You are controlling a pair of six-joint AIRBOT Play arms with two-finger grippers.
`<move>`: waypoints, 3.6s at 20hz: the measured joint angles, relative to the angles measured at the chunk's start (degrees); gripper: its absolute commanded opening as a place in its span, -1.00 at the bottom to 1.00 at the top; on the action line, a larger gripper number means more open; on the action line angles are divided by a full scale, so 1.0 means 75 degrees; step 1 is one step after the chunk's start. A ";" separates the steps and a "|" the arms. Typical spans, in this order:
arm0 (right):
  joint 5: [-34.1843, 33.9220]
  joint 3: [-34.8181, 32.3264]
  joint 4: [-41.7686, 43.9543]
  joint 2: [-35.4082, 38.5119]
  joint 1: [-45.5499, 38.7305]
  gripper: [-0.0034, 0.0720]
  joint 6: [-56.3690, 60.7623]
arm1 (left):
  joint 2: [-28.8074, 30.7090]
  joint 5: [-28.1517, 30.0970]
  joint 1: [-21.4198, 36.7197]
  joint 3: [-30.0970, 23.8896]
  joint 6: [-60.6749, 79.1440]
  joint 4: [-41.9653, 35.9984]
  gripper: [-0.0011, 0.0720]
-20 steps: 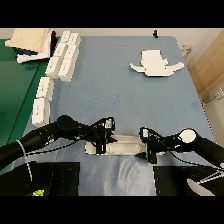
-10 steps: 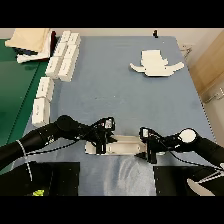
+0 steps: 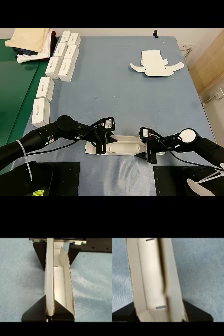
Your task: Fold the box.
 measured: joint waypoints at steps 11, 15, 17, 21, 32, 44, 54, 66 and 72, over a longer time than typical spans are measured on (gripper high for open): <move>0.0003 0.0000 -0.0003 0.0000 0.0000 0.68 0.0003 | 0.0000 -0.0076 -0.0006 0.0000 0.0029 -0.0020 -0.92; 0.0000 0.0000 -0.0003 0.0000 0.0000 0.68 0.0003 | 0.0000 -0.0140 -0.0006 0.0000 0.0029 -0.0032 -0.92; 0.0000 0.0000 -0.0003 0.0000 0.0000 0.68 0.0000 | 0.0000 -0.0134 -0.0006 0.0000 0.0029 -0.0035 -0.91; 0.0000 0.0000 -0.0003 0.0000 0.0000 0.68 0.0003 | 0.0000 0.0044 0.0017 0.0000 0.0032 -0.0041 -0.91; 0.0006 0.0000 -0.0003 -0.0003 0.0003 0.68 0.0003 | 0.0064 0.0242 0.0026 0.0003 0.0032 0.0012 0.21; 0.0000 0.0000 -0.0003 -0.0003 0.0003 0.68 0.0003 | 0.2244 -0.2401 0.1230 0.0143 -0.6027 0.3535 -0.92; -0.0003 0.0000 0.0000 -0.0003 0.0003 0.68 0.0003 | 0.0586 -0.1827 -0.0458 0.1527 -0.8877 0.1958 -0.92; -0.0003 0.0000 -0.0003 -0.0003 0.0003 0.68 0.0003 | -0.1816 -0.1239 0.0181 0.3028 -1.0669 0.1679 -0.92; -0.0006 0.0000 0.0000 -0.0003 0.0003 0.68 0.0003 | -0.2804 -0.2037 0.0277 0.3057 -1.0966 0.1676 -0.92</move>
